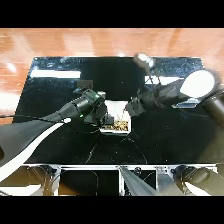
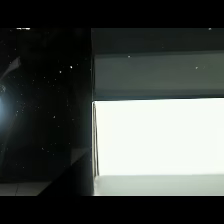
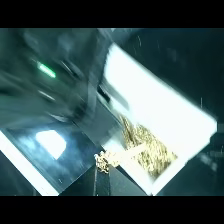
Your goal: Fold the box and place the chain.
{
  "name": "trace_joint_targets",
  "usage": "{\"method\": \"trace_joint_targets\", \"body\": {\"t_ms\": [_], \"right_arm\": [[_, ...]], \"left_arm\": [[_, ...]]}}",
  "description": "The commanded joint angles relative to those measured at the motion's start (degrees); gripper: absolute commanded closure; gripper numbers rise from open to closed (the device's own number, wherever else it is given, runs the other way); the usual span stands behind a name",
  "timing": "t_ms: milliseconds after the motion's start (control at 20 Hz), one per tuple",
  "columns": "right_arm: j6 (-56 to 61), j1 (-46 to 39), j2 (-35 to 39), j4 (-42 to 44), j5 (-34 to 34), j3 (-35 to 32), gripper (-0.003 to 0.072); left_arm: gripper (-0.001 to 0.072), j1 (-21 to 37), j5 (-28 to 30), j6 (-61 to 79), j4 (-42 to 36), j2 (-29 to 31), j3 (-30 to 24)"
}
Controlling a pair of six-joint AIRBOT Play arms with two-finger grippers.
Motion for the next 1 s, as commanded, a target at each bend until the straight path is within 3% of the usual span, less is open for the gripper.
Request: {"method": "trace_joint_targets", "body": {"t_ms": [0, 100, 200, 250, 300, 350, 650, 750, 950], "right_arm": [[1.36, 0.96, -0.24, 1.64, -7.15, -9.25, 0.0649], [2.58, 2.12, -0.46, 1.22, -12.72, -12.35, 0.0649], [3.78, 1.95, -1.57, 0.94, -12.94, -13.42, 0.0649], [3.89, 1.97, -2.1, 0.98, -12.81, -13.4, 0.0567], [3.98, 1.97, -2.14, 0.92, -12.83, -13.38, 0.0151], [4.04, 1.53, -2.1, 0.76, -12.11, -12.92, 0.0074], [4.02, -10.54, 2.08, -8.55, 0.42, -8.11, 0.0074], [4.33, -17.46, 2.97, -13.42, 3.28, -8.61, 0.0073], [4.57, -27.17, 2.99, -13.38, 6.1, -13.22, 0.0074]], "left_arm": [[0.0688, 0.0, -0.22, 0.02, 0.55, 0.0, 0.04], [0.0688, 0.0, 0.02, 0.02, 0.46, 0.0, 0.04], [0.0688, -0.02, 0.02, 0.0, 0.44, 0.0, 0.04], [0.0688, -0.02, -0.02, 0.02, 0.44, 0.0, 0.04], [0.0688, -0.02, -0.04, 0.0, 0.42, 0.0, 0.04], [0.0688, -0.02, 0.04, 0.02, 0.42, 0.0, 0.04], [0.0688, 0.04, 0.07, 0.0, -0.22, 0.0, 0.04], [0.0688, 0.04, 0.07, 0.02, -0.26, 0.0, 0.04], [0.0685, 0.09, 0.2, 0.0, -0.55, 0.02, 0.07]]}}
